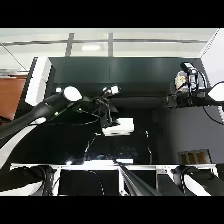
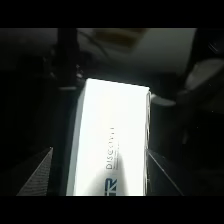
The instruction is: Fold the box and place the chain.
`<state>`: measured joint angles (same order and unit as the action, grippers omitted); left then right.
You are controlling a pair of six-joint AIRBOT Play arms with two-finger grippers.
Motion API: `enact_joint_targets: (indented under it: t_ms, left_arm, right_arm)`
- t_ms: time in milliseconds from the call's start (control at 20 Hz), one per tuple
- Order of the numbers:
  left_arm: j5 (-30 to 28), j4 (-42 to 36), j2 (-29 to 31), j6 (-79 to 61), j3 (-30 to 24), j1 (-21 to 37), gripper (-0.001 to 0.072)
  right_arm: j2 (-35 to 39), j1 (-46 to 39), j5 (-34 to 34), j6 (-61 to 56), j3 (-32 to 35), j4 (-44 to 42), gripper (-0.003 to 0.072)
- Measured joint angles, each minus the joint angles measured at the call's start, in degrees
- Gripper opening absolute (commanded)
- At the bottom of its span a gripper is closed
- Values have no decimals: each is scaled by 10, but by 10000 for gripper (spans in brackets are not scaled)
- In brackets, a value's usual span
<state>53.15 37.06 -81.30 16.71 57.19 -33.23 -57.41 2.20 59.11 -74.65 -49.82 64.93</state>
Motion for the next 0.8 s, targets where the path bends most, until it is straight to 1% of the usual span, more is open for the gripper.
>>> enact_joint_targets:
  t_ms: [100, 250, 800]
  left_arm:
    - [9, 31, -19, 20, 14, -12, 696]
    - [20, 58, -32, 36, 23, -24, 695]
    - [37, 96, -40, 45, 28, -47, 696]
  right_arm:
    - [0, -2, 0, 0, 0, 0, 8]
    - [0, -2, 0, 0, 0, -2, 8]
    - [0, -3, 4, -2, 0, -3, 8]
